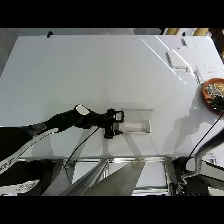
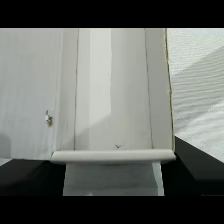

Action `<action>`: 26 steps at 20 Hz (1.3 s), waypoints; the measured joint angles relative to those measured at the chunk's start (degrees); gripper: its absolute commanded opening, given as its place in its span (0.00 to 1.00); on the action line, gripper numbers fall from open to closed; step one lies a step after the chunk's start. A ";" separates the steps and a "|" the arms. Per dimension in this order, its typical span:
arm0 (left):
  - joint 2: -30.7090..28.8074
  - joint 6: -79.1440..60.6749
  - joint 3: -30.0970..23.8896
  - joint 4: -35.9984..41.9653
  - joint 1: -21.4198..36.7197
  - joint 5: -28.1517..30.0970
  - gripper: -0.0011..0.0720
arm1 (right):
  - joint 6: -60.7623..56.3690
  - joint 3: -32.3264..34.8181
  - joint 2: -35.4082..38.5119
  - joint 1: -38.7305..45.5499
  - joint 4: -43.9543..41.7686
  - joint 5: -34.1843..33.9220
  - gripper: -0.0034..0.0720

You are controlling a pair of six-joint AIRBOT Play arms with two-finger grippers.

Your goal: Fold the box and place the chain.

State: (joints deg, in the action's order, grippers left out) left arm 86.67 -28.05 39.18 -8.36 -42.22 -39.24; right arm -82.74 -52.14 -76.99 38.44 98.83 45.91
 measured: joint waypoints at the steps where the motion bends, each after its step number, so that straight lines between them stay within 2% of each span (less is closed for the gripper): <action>1: 0.00 0.00 0.00 0.00 0.00 -0.02 0.39 | 0.15 0.00 -0.61 0.09 -0.31 -0.09 0.27; 3: 0.00 0.00 0.00 0.02 0.00 -0.02 0.39 | 0.46 0.00 -1.42 0.17 -0.50 -0.22 0.27; 5: 0.00 0.00 0.00 0.02 0.00 -0.02 0.39 | 0.66 0.00 -1.88 0.22 -0.52 -0.28 0.21; 6: 0.00 0.00 0.00 0.00 0.00 -0.02 0.39 | 0.72 0.00 -2.01 0.22 -0.50 -0.28 0.07; 12: 0.00 0.00 0.00 0.00 0.00 -0.02 0.39 | 0.81 0.00 1.38 0.22 -1.51 1.01 0.07; 15: 0.00 0.00 0.00 0.00 0.00 -0.02 0.39 | 3.08 0.00 6.93 0.22 -6.19 2.45 0.07; 19: 0.00 -0.02 0.00 0.00 0.00 -0.02 0.39 | 8.46 0.00 16.15 -1.77 -17.16 7.45 0.07; 26: 0.00 -0.02 0.00 0.00 0.00 -0.02 0.39 | 12.13 0.00 34.18 -13.68 -24.87 21.53 0.07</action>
